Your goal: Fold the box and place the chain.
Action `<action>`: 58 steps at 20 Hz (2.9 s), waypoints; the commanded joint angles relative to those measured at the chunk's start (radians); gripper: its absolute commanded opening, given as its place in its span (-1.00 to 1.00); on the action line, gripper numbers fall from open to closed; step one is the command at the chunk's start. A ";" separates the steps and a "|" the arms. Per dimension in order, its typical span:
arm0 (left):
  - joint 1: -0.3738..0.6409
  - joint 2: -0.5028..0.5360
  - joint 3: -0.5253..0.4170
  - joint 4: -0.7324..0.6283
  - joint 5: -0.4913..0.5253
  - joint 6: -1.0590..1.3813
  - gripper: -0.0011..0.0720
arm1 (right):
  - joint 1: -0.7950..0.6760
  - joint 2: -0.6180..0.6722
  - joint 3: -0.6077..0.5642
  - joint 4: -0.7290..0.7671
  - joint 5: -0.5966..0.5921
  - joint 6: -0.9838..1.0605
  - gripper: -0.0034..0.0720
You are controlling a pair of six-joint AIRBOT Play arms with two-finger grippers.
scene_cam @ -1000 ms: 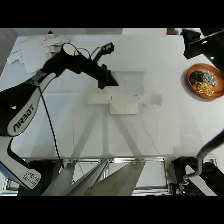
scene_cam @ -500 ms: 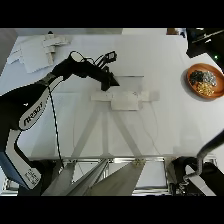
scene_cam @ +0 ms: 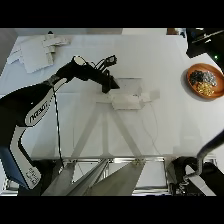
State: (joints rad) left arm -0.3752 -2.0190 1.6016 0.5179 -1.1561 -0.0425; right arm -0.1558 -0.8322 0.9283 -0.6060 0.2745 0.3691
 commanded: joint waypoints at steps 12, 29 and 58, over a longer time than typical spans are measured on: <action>0.000 -0.005 0.000 -0.009 0.000 0.019 -0.94 | 0.000 0.001 0.001 0.004 0.014 0.000 0.35; 0.000 -0.005 0.000 -0.009 0.000 0.017 -0.94 | 0.105 0.002 0.001 -0.084 0.806 -0.575 0.63; -0.001 -0.005 0.000 -0.009 0.000 0.017 -0.94 | 0.027 -0.380 -0.220 -0.348 0.539 -0.589 0.63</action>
State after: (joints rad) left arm -0.3752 -2.0232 1.6016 0.5087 -1.1561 -0.0257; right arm -0.1230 -1.1553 0.7094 -0.9268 0.8448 -0.2153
